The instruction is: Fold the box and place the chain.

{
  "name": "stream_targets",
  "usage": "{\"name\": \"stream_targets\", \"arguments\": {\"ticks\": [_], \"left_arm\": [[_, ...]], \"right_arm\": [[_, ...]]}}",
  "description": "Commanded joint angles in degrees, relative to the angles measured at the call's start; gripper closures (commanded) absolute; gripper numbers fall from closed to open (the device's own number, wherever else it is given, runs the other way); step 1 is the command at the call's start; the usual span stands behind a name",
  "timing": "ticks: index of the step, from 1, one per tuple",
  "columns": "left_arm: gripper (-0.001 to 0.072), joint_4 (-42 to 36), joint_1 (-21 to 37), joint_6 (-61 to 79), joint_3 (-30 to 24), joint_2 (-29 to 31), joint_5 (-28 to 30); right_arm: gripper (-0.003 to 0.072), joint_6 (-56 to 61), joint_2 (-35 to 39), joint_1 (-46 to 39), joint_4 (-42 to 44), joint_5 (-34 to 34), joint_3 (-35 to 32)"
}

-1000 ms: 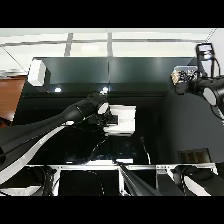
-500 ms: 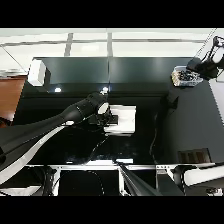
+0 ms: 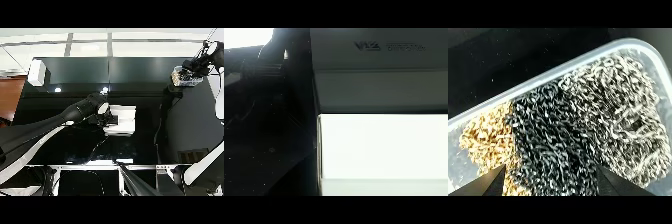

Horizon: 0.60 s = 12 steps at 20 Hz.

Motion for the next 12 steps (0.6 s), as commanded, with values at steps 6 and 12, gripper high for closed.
{"name": "stream_targets", "arguments": {"ticks": [6, 12], "left_arm": [[0.0682, 0.0, 0.0, 0.0, 0.0, 0.0, 0.1], [0.0682, 0.0, 0.0, 0.0, 0.0, 0.0, 0.0]], "right_arm": [[0.0375, -0.8, -3.1, -0.1, -0.3, 1.2, 0.9], [0.0674, -4.4, 0.8, -0.1, -0.5, 1.1, 0.9]]}}
